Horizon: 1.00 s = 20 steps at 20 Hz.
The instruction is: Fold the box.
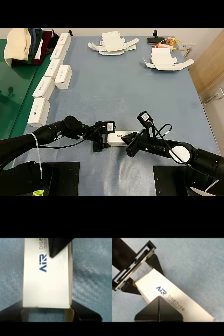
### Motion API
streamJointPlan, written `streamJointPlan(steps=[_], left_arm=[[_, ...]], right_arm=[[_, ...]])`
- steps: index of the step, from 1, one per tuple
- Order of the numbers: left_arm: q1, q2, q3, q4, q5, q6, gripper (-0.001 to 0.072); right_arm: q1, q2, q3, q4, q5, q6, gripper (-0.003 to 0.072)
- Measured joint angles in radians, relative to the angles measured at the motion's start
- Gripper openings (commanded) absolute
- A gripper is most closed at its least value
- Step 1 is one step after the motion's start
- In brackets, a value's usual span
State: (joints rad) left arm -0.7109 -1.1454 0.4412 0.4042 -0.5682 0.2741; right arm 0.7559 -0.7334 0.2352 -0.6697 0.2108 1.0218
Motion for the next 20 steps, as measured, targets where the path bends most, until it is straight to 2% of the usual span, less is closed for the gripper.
streamJointPlan(steps=[11, 17, 20], left_arm=[[0.0, 0.0, 0.0, 0.0, 0.0, -0.001, 0.0303], [0.0, 0.0, 0.0, -0.002, 0.0, -0.004, 0.0304], [0.0, 0.0, 0.0, -0.002, 0.0, -0.005, 0.0303]], right_arm=[[0.023, -0.045, -0.034, 0.008, -0.031, -0.002, 0.0002], [0.023, 0.052, -0.033, -0.003, 0.009, -0.001, 0.0004], [0.022, 0.099, -0.016, -0.036, -0.03, -0.001, 0.0004]])
